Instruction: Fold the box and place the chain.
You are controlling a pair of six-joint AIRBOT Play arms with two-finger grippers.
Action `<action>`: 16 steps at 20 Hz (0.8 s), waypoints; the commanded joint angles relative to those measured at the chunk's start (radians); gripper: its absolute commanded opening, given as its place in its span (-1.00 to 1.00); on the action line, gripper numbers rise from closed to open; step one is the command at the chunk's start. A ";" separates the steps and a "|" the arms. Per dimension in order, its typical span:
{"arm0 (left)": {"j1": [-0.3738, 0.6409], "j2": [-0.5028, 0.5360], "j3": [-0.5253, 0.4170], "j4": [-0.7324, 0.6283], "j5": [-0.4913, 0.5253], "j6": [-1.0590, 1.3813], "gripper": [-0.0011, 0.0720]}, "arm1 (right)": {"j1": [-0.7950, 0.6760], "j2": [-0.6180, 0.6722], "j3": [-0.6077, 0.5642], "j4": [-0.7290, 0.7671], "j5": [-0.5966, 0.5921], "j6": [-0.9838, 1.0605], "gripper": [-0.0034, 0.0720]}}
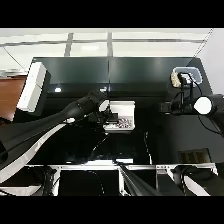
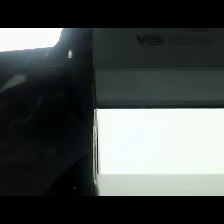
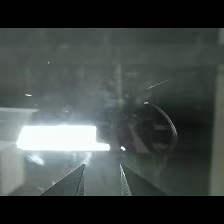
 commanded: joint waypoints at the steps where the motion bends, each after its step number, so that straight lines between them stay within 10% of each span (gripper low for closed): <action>1: 0.003 0.003 0.020 -0.012 0.006 -0.023 -0.53 | 0.016 0.005 -0.040 0.040 -0.051 0.013 -0.25; 3: 0.000 0.014 0.045 -0.011 0.002 -0.021 0.47 | 0.021 0.005 -0.040 0.040 -0.064 0.014 -0.24; 11: 0.010 0.334 -0.063 0.172 -0.072 0.306 0.47 | 0.021 0.005 -0.040 0.036 -0.091 0.014 -0.24; 16: 0.307 0.640 -0.505 -0.203 0.355 0.471 0.67 | 0.021 0.005 -0.040 0.036 -0.135 0.013 -0.24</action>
